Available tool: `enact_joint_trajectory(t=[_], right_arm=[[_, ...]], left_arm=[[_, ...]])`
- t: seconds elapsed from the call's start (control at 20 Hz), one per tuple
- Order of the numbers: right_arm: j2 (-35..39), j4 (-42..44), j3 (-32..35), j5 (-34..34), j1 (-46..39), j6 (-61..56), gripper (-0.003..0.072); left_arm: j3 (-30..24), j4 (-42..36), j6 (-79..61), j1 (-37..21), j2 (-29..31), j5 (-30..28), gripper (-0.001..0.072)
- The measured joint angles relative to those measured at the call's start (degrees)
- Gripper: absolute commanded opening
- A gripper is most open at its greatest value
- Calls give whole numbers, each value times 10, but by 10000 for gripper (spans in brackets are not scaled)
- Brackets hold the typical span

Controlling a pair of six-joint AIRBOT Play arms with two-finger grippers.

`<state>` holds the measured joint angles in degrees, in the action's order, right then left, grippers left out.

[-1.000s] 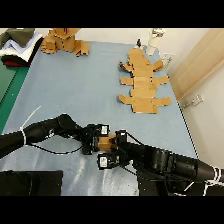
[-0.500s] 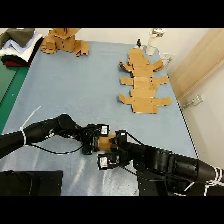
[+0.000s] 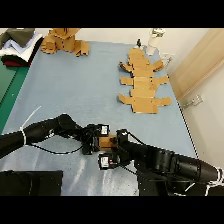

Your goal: Fold the box.

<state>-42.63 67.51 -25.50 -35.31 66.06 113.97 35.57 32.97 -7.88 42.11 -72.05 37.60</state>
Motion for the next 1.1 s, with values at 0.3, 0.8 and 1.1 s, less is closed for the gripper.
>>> enact_joint_trajectory(t=[0.3,0.8,1.1], right_arm=[[-12,-14,0,-1,0,0,290],[-14,-25,0,-2,0,0,274],[-7,-27,-1,-7,0,0,525]], left_arm=[[0,0,0,0,0,0,292],[0,0,0,0,0,0,292],[0,1,-1,0,0,1,292]])
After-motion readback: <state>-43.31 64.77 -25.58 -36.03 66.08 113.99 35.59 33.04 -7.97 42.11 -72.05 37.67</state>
